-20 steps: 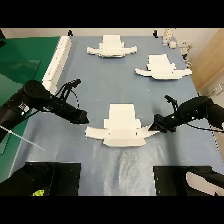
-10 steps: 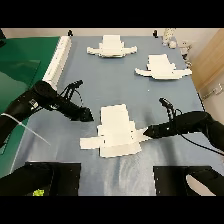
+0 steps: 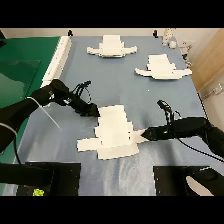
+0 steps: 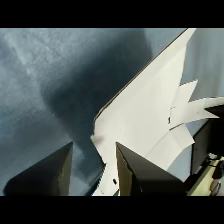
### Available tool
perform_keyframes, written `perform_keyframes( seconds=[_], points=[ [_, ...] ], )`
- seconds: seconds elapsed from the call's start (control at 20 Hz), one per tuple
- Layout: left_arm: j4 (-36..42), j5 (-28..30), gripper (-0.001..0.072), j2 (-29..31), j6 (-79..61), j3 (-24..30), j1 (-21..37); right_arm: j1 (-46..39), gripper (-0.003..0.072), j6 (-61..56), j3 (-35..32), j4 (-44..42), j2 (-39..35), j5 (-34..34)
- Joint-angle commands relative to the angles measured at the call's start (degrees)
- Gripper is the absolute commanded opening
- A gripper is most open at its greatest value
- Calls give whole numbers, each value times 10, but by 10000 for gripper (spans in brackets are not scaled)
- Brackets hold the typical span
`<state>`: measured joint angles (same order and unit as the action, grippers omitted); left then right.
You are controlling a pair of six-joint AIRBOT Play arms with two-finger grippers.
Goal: Fold the box.
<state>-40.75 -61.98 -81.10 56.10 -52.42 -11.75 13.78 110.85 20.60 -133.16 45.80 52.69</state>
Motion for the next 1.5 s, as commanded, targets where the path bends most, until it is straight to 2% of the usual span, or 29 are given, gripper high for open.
perform_keyframes(
  seconds=[0.0,0.05,0.15,0.5,0.85,0.9,0.95,1.25,1.3,1.35,1.4,1.45],
  points=[
    [70,-57,410,-70,-75,-46,0,3,2,-4,-1,0,-2,-1],
    [78,-79,408,-87,-90,-56,0,3,2,-4,-1,1,-2,-1],
    [78,-101,288,-110,-103,-65,0,3,2,-4,-1,0,-2,-1],
    [80,-160,285,-132,-147,-66,-1,3,3,-4,-1,1,-2,3],
    [88,-179,282,-132,-161,-66,-3,3,2,-4,-1,2,-2,3],
    [88,-180,128,-132,-167,-66,-7,3,2,-4,-1,2,-1,3],
    [89,-181,34,-132,-179,-66,-11,3,2,-4,-1,3,-2,3],
    [104,-175,17,-132,-209,-66,-16,3,4,-4,-1,4,-1,3],
    [104,-175,18,-132,-213,-66,-16,3,16,-4,-1,10,-2,3],
    [104,-175,17,-132,-212,-66,-16,3,88,-4,-1,27,-2,3],
    [104,-176,18,-132,-212,-66,-16,3,193,-4,1,56,-2,3],
    [104,-176,17,-132,-212,-66,-16,3,231,-4,7,91,-2,3]
  ],
)
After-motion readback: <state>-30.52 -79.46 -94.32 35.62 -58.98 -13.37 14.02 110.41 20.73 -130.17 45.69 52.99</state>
